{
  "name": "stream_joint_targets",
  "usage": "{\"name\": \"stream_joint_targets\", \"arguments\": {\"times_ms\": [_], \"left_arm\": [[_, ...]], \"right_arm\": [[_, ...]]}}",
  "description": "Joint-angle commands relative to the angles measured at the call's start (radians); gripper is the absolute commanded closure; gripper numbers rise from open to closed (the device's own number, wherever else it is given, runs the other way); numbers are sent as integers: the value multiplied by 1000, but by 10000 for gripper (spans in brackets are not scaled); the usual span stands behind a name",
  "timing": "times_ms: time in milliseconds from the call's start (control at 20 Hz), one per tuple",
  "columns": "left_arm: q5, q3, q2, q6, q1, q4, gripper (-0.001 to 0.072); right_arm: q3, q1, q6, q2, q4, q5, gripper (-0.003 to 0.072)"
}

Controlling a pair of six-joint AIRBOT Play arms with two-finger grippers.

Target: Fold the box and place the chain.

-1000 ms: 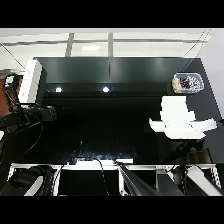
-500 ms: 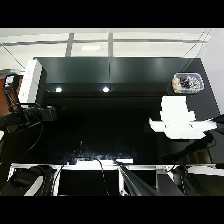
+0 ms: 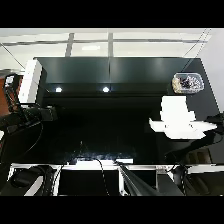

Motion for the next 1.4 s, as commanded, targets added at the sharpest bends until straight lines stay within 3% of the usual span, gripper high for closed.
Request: {"name": "stream_joint_targets", "arguments": {"times_ms": [0, 400, 450, 500, 650, 750, 1050, 1300, 1350], "left_arm": [[-8, 0, -1, 0, 1, 0, 6], [-8, 0, -1, 0, 1, 0, 6], [-8, 0, -1, 0, 1, 0, 6], [-8, 0, -1, 0, 1, 0, 6], [-8, 0, -1, 0, 1, 0, 6], [-8, 0, -1, 0, 1, 0, 6], [-8, 0, -1, 0, 1, 0, 6], [-7, 0, -1, 0, 1, 0, 7], [-7, 0, -1, 0, 1, 0, 6]], "right_arm": [[3, 25, -17, -10, -5, -23, 213], [3, 74, -23, -11, -49, -21, 219], [3, 74, -24, -11, -49, -18, 297], [3, 74, -24, -11, -48, -13, 497], [3, 74, -28, -10, -48, -5, 512], [3, 74, -37, -10, -48, 1, 633], [3, 74, -54, -10, -16, 32, 631], [3, 103, -85, 6, 151, 89, 632], [3, 122, -88, 12, 146, 98, 667]]}}
